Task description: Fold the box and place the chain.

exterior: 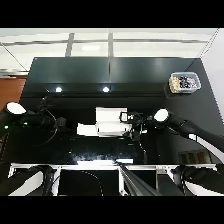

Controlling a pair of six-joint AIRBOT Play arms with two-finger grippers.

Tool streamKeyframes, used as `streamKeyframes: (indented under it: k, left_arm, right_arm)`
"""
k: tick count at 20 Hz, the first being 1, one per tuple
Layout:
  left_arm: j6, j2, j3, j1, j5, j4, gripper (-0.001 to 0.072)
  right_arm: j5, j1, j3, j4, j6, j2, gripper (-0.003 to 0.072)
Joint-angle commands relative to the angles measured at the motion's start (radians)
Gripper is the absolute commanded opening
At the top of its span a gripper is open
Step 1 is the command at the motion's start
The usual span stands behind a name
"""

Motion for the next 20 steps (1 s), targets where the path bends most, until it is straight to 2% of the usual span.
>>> streamKeyframes:
  k: [1, 4, 7, 9, 12, 15, 16, 17, 19, 20]
  left_arm:
    - [-0.021, -0.105, -0.037, -0.028, -0.022, -0.114, 0.0025]
    - [-0.014, -0.164, -0.037, -0.129, 0.092, -0.194, 0.0025]
    - [0.014, -0.225, -0.018, -0.264, 0.098, -0.224, 0.0025]
    - [0.024, -0.227, -0.001, -0.328, 0.148, -0.229, 0.0025]
    - [0.050, -0.204, 0.037, -0.325, 0.152, -0.227, 0.0025]
    - [0.087, -0.186, 0.080, -0.279, 0.074, -0.229, 0.0031]
    - [0.087, -0.186, 0.093, -0.266, 0.051, -0.229, 0.0133]
    - [0.087, -0.186, 0.103, -0.258, 0.037, -0.229, 0.0302]
    - [0.069, -0.186, 0.124, -0.254, 0.018, -0.229, 0.0399]
    - [0.063, -0.186, 0.135, -0.256, 0.005, -0.244, 0.0564]
  right_arm:
    - [0.004, 0.000, 0.000, 0.000, 0.000, 0.000, 0.0234]
    - [0.004, 0.000, 0.000, 0.000, 0.000, 0.000, 0.0234]
    - [0.004, 0.000, 0.000, 0.000, 0.000, 0.000, 0.0234]
    - [0.004, 0.000, 0.000, 0.000, 0.000, 0.000, 0.0234]
    - [0.004, 0.000, 0.000, 0.000, 0.000, 0.000, 0.0234]
    - [0.004, 0.000, 0.000, 0.001, 0.000, 0.000, 0.0234]
    - [0.004, 0.000, 0.000, 0.000, 0.000, 0.000, 0.0234]
    - [0.004, 0.000, 0.000, 0.001, 0.001, 0.000, 0.0233]
    - [0.004, 0.000, 0.000, 0.000, 0.000, 0.000, 0.0234]
    - [0.004, 0.000, 0.000, 0.000, 0.000, 0.000, 0.0234]
